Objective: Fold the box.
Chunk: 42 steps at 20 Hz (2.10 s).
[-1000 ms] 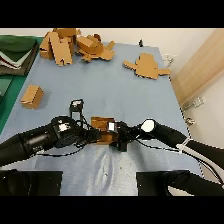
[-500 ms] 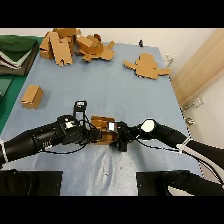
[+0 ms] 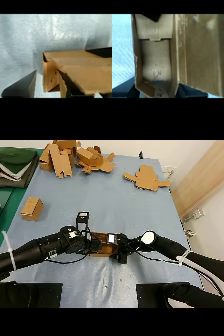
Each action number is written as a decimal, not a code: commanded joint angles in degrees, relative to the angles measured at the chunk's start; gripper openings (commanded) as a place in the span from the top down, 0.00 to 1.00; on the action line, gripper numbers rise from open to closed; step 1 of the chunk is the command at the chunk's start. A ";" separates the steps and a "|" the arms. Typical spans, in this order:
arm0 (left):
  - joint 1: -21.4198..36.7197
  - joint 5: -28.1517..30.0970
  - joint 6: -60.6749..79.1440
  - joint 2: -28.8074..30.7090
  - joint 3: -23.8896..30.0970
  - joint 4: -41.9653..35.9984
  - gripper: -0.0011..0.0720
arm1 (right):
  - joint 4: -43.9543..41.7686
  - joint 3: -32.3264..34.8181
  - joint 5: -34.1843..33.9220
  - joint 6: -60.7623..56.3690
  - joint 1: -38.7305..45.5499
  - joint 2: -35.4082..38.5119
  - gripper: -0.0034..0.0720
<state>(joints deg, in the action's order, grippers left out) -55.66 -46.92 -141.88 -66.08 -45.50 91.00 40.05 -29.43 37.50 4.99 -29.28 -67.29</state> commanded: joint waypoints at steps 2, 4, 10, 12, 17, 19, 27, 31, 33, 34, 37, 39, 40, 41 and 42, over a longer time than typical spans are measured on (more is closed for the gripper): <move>0.02 0.33 1.79 -1.07 -1.05 -0.37 0.41 | 0.00 0.00 0.00 0.00 0.00 -0.02 0.27; 0.02 0.33 1.79 -1.18 -1.11 -0.35 0.41 | 0.00 0.00 0.00 0.00 0.00 -0.02 0.27; 0.02 -0.68 2.36 -3.93 -1.99 -1.16 0.41 | 0.00 -0.02 0.00 0.00 0.00 -0.02 0.27; -0.09 -3.39 2.93 -4.98 -3.72 -1.44 0.41 | 0.00 0.00 0.00 0.00 0.00 -0.02 0.27; -0.09 -10.08 4.66 -8.35 -8.59 -0.94 0.41 | 0.00 0.00 0.02 0.00 0.00 -0.02 0.27; -0.09 -11.45 5.01 -9.57 -10.01 -0.98 0.41 | 0.00 0.00 0.02 0.00 0.00 -0.02 0.27; -1.53 -13.57 7.76 -11.52 -11.82 -1.18 0.41 | 0.00 0.00 0.02 0.00 0.00 -0.02 0.27; -1.51 -13.46 7.74 -12.26 -11.82 -1.18 0.41 | 0.00 0.00 0.02 0.00 0.00 -0.02 0.27; -1.53 -13.18 7.74 -13.25 -11.82 -1.20 0.41 | 0.00 0.00 0.02 0.00 0.00 -0.04 0.27; -1.53 -13.14 7.74 -13.73 -11.82 -1.20 0.41 | 0.00 0.00 0.04 0.00 0.00 -0.02 0.27; -1.51 -13.07 7.74 -14.23 -11.82 -0.94 0.53 | 0.00 0.00 0.04 0.00 0.00 -0.02 0.27; -1.51 -12.85 7.76 -14.23 -11.82 -0.59 0.60 | 0.00 0.00 0.04 0.00 0.00 -0.02 0.27; -1.51 -12.24 7.76 -14.23 -11.82 -0.07 0.60 | 0.00 0.00 0.04 0.00 0.00 -0.02 0.27; -1.51 -11.37 7.76 -14.23 -11.82 0.22 0.60 | 0.00 0.00 0.04 0.00 0.00 -0.02 0.27; -1.51 -10.56 7.76 -14.23 -11.82 0.35 0.60 | 0.00 0.00 0.04 0.00 0.00 -0.02 0.27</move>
<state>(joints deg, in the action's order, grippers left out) -57.19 -59.42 -134.15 -80.23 -57.25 90.72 40.07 -29.43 37.50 5.02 -29.28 -67.29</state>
